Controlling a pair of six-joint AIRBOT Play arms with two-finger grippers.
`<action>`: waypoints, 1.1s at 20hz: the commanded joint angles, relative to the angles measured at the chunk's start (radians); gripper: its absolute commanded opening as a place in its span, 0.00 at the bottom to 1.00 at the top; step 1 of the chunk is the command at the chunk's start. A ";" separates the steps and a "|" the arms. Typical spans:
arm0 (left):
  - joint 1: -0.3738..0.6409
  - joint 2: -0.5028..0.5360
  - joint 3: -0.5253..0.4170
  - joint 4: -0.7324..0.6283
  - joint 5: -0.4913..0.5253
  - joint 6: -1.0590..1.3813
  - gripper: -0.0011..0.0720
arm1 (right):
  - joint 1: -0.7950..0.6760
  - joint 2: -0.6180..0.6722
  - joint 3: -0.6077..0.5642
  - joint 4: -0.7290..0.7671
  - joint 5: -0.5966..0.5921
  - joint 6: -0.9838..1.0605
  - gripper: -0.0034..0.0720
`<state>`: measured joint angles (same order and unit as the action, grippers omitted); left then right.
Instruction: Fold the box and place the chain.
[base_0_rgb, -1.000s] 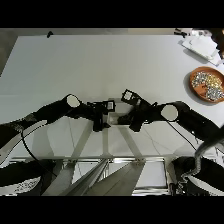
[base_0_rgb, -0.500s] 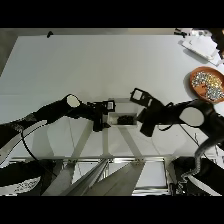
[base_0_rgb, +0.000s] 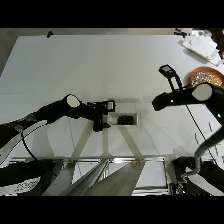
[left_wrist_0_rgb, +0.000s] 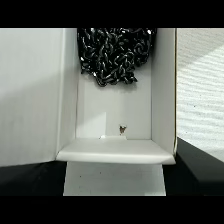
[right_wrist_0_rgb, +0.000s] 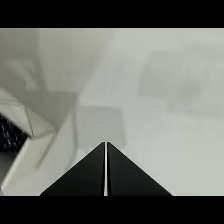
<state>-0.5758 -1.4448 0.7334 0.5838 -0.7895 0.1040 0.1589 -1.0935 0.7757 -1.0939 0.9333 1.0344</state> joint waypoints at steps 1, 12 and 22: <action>0.001 0.000 0.000 0.000 0.000 0.000 0.63 | -0.036 -0.218 0.126 0.252 -0.007 -0.167 0.05; 0.001 0.000 0.000 0.000 0.000 0.000 0.63 | 0.056 -0.467 0.496 0.259 0.495 -0.410 0.06; 0.001 0.000 0.000 0.000 0.000 0.000 0.63 | 0.190 -0.388 0.496 0.057 0.602 -0.415 0.31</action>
<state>-0.5758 -1.4448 0.7334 0.5842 -0.7895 0.1040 0.3134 -1.5047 1.2697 -0.9436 1.5166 0.6239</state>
